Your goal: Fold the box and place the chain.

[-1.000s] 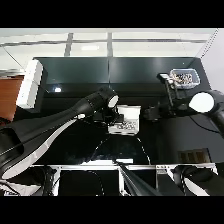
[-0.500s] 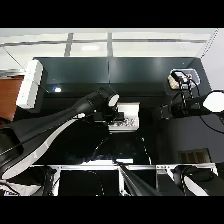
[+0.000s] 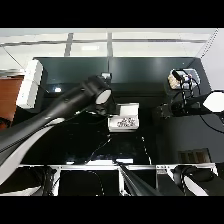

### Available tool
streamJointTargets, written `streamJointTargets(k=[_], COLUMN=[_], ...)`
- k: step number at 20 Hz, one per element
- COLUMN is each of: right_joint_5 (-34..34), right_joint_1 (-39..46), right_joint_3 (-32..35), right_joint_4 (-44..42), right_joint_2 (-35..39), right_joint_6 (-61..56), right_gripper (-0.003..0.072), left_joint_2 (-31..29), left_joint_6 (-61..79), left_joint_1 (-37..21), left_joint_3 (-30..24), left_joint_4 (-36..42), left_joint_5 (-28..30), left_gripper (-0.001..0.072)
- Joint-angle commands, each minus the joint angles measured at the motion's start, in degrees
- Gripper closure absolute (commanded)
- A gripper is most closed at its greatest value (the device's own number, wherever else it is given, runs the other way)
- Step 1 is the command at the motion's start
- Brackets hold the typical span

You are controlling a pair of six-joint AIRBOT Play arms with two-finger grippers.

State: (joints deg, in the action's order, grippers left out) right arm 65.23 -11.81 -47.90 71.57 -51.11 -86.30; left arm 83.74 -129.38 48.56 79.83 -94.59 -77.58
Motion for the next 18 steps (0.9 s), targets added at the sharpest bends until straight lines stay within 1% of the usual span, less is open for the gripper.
streamJointTargets(k=[1, 2, 3, 4, 5, 6, 7, 8, 9, 10, 11, 12, 13, 14, 15, 16, 17, 18], right_joint_5=[-0.4, -0.5, -0.7, -0.8, -0.9, -1.2, -1.4, -1.6, -1.8, -1.9, -2.1, -2.2, -2.3, -2.3, -2.3, -2.3, -2.3, -2.3], right_joint_1=[0.0, 0.0, 0.0, 0.0, 0.0, 0.0, 0.0, 0.0, 0.0, 0.0, 0.0, 0.0, 0.0, 0.0, 0.0, 0.0, 0.0, 0.0], right_joint_3=[0.0, 0.0, 0.0, 0.0, 0.0, 0.0, 0.0, 0.0, 0.0, 0.0, 0.0, 0.0, 0.0, 0.0, 0.0, 0.0, 0.0, 0.0], right_joint_4=[0.0, 0.0, -0.2, -0.5, -1.2, -1.9, -2.6, -2.9, -3.0, -3.0, -3.0, -3.0, -3.0, -3.0, -3.0, -3.0, -3.0, -3.0], right_joint_2=[0.0, 0.0, 0.0, 0.0, 0.0, 0.0, 0.0, 0.0, 0.0, 0.0, 0.0, 0.0, 0.0, 0.0, 0.0, 0.0, 0.0, 0.0], right_joint_6=[0.0, 0.0, -0.3, -0.5, -0.5, -0.5, -0.5, -0.6, -1.2, -1.7, -2.1, -2.3, -2.7, -3.1, -3.4, -3.5, -3.5, -3.5], right_gripper=[0.0409, 0.0409, 0.0409, 0.0409, 0.0409, 0.0409, 0.0409, 0.0409, 0.0409, 0.0409, 0.0409, 0.0409, 0.0409, 0.0409, 0.0408, 0.0409, 0.0409, 0.0409], left_joint_2=[-11.5, -14.6, -17.7, -20.1, -22.1, -23.3, -23.5, -23.3, -23.1, -22.6, -21.9, -21.0, -19.8, -18.8, -17.9, -17.1, -16.6, -16.3], left_joint_6=[5.1, 5.0, 4.4, 3.1, 1.6, 1.5, 3.6, 11.6, 22.4, 36.9, 52.0, 66.4, 79.5, 87.7, 94.6, 100.4, 105.4, 111.2], left_joint_1=[-0.2, -2.1, -5.2, -8.9, -13.2, -17.7, -22.6, -26.8, -29.3, -30.9, -31.5, -31.5, -31.1, -30.9, -30.7, -30.6, -30.6, -30.6], left_joint_3=[-4.3, -7.8, -12.1, -16.7, -21.9, -27.1, -32.4, -37.5, -41.5, -44.6, -46.1, -46.4, -46.4, -46.4, -46.4, -46.4, -46.4, -46.4], left_joint_4=[-18.0, -20.3, -20.1, -18.3, -13.6, -5.6, 5.4, 18.3, 30.6, 42.8, 51.5, 56.3, 58.9, 59.1, 58.8, 58.9, 59.1, 59.1], left_joint_5=[-3.9, -3.7, -2.5, -0.4, 3.6, 9.0, 15.5, 23.0, 29.3, 33.9, 35.3, 34.2, 31.6, 29.7, 28.9, 29.0, 29.6, 30.0], left_gripper=[0.0318, 0.0319, 0.0319, 0.0318, 0.0319, 0.032, 0.032, 0.0319, 0.032, 0.0319, 0.0319, 0.0318, 0.0316, 0.0281, 0.022, 0.0086, -0.0006, -0.0005])
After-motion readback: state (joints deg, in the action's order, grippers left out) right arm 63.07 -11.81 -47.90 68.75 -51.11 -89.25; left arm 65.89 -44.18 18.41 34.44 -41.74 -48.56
